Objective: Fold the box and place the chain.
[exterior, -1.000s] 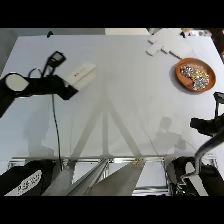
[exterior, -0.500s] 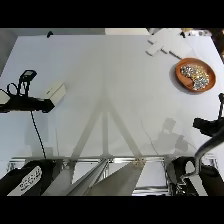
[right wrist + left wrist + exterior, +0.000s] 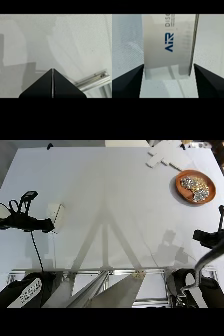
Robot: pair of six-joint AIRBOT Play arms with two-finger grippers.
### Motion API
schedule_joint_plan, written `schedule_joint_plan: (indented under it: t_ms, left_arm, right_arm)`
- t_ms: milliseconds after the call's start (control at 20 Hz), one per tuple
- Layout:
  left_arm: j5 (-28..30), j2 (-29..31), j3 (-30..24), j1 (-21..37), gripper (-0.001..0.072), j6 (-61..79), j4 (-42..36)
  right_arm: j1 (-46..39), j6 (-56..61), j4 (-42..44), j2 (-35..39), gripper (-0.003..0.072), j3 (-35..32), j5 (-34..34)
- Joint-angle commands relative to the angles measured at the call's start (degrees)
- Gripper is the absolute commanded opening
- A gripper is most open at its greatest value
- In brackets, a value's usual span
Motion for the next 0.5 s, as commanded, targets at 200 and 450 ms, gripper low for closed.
schedule_joint_plan:
  t_ms: [200,450]
  left_arm:
    - [-0.4,1.8,0.0,0.0,0.0701,-2.5,0.8]
    - [1.7,2.3,0.0,0.0,0.07,-2.5,0.8]
  right_arm:
    - [0.0,0.0,0.0,0.0,0.002,0.0,0.0]
    - [0.0,0.0,0.0,0.0,0.002,0.0,0.0]
